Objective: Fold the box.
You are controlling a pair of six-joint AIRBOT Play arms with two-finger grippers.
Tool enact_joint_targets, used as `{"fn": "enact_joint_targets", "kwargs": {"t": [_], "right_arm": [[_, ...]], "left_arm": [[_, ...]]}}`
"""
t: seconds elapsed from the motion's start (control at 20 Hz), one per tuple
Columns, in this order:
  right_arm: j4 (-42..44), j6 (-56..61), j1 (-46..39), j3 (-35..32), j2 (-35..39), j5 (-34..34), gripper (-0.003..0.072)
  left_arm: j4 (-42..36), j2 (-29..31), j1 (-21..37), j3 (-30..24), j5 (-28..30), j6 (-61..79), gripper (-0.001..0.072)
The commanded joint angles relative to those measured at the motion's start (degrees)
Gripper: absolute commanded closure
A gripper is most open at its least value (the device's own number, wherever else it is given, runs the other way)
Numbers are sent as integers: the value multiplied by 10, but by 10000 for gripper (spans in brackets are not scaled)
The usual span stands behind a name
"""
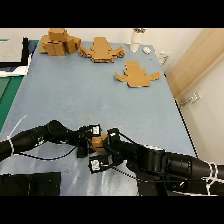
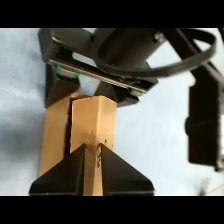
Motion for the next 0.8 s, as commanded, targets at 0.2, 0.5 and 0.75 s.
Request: {"fn": "enact_joint_targets", "kwargs": {"t": [0.2, 0.5, 0.75], "right_arm": [[14, 21, 1, 0, -5, -12, 547], [48, 21, 3, 0, -11, -15, 547], [70, 21, 3, -5, -12, -15, 547]], "left_arm": [[0, 0, 0, 0, 0, 0, 200], [0, 0, 0, 0, 0, 0, 200], [0, 0, 0, 0, 0, 0, 200]]}}
